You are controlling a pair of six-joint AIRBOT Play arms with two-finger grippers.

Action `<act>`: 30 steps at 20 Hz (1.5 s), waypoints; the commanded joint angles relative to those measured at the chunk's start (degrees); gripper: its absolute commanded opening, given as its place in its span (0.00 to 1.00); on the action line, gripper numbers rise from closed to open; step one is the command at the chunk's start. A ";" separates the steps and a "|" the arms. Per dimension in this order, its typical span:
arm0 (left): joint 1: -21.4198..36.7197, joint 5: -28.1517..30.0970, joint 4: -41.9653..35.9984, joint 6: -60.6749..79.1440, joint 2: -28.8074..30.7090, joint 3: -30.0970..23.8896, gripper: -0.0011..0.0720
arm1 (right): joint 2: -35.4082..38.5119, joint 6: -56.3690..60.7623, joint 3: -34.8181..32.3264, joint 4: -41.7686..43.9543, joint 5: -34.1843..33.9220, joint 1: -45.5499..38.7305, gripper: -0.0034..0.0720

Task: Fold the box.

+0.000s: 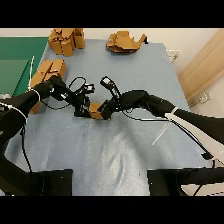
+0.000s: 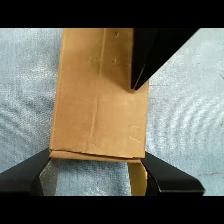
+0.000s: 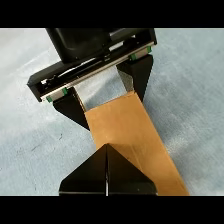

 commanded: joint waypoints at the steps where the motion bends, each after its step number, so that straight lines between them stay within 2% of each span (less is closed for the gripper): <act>1: -0.02 -0.09 0.00 0.00 0.00 0.00 0.40 | -1.62 0.48 -0.09 -0.13 0.81 0.24 0.04; 7: -0.02 -0.04 0.02 0.00 0.00 0.00 0.40 | -3.45 1.49 -0.07 -0.66 -0.07 0.59 0.04; 10: -0.02 -0.09 0.00 0.00 0.00 0.00 0.40 | -0.20 1.57 -0.07 -2.78 6.10 0.57 0.04; 13: 0.00 -0.09 0.00 0.00 0.00 0.02 0.40 | 6.10 7.74 -0.09 -11.41 13.22 0.15 0.04; 15: 0.00 -0.11 -0.02 -0.02 0.02 0.13 0.40 | 10.36 12.48 -0.09 -17.97 13.68 -1.03 0.04; 18: 0.02 0.74 -0.79 -1.44 1.53 0.13 0.40 | 16.15 21.18 -0.11 -28.04 10.88 -3.45 0.04; 23: 2.84 8.66 -0.83 -18.08 10.84 0.13 0.40 | 22.14 38.25 -1.01 -47.56 1.33 -8.00 0.04; 26: 8.17 10.01 0.52 -36.94 17.97 0.11 0.40 | 25.24 39.93 -4.09 -49.42 1.29 -10.10 0.04; 27: 10.32 9.35 2.67 -43.47 20.41 0.11 0.17 | 26.05 40.06 -5.09 -49.42 1.27 -10.78 0.04; 30: 16.22 5.81 8.76 -52.48 26.84 0.04 0.15 | 27.98 40.11 -8.02 -49.40 1.29 -12.79 0.04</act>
